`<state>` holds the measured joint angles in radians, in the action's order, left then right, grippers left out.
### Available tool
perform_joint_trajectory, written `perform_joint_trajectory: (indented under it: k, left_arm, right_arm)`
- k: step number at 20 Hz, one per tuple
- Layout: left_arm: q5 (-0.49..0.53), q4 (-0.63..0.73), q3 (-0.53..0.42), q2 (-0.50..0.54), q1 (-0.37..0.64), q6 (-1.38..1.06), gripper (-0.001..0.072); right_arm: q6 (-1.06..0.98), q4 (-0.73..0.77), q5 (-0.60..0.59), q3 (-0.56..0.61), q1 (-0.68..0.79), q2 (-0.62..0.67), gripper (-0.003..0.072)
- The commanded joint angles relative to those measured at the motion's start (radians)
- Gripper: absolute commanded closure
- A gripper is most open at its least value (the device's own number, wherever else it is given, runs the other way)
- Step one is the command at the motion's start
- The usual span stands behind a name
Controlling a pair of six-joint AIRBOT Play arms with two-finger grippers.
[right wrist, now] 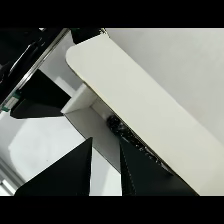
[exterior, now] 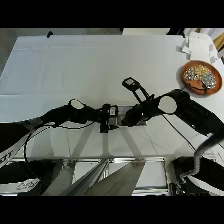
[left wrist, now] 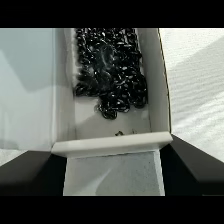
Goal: Fold the box and place the chain.
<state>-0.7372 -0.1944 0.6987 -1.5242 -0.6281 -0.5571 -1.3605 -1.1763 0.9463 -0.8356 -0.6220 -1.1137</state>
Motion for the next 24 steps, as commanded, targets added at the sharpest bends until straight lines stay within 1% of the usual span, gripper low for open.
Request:
perform_joint_trajectory:
  k: [1,3,5,7,9,11,13,14,15,16,17,20,24]
  left_arm:
    - [0.000,0.000,0.001,0.000,0.001,0.000,0.0636]
    - [0.000,0.000,0.001,0.000,0.001,0.000,0.0636]
    - [0.000,0.000,0.001,0.000,0.001,0.000,0.0636]
    - [0.000,0.000,0.001,0.000,0.001,0.000,0.0636]
    - [0.000,0.000,0.001,0.000,0.001,0.000,0.0636]
    - [0.000,0.000,0.001,0.000,0.001,0.000,0.0636]
    - [0.000,0.000,0.001,0.000,0.001,0.000,0.0636]
    - [0.000,0.000,0.001,0.000,0.001,0.000,0.0636]
    - [0.000,0.000,0.001,0.000,0.001,0.000,0.0636]
    - [0.000,0.000,0.001,0.000,0.001,0.000,0.0636]
    - [0.000,0.000,0.001,0.000,0.001,0.000,0.0636]
    - [0.000,0.000,0.001,0.000,0.001,0.000,0.0636]
    - [0.000,0.000,0.001,0.000,0.001,0.000,0.0636]
  right_arm:
    - [0.000,-0.006,-0.006,0.002,-0.001,0.045,0.0486]
    - [0.000,-0.031,-0.011,-0.002,0.007,0.140,0.0486]
    - [-0.001,-0.061,0.023,-0.027,0.073,0.227,0.0488]
    - [-0.001,-0.061,0.096,-0.058,0.216,0.278,0.0488]
    - [0.000,-0.085,0.167,-0.069,0.399,0.277,0.0488]
    - [-0.001,-0.166,0.192,-0.069,0.569,0.237,0.0488]
    - [-0.003,-0.236,0.187,-0.069,0.695,0.168,0.0485]
    - [-0.003,-0.265,0.184,-0.069,0.733,0.130,0.0482]
    - [-0.004,-0.296,0.170,-0.070,0.755,0.087,0.0445]
    - [-0.021,-0.314,0.131,-0.070,0.762,0.044,0.0347]
    - [-0.039,-0.320,0.090,-0.069,0.762,0.002,0.0323]
    - [-0.038,-0.350,-0.005,-0.070,0.724,-0.127,0.0330]
    - [-0.055,-0.398,-0.101,-0.070,0.660,-0.251,0.0333]
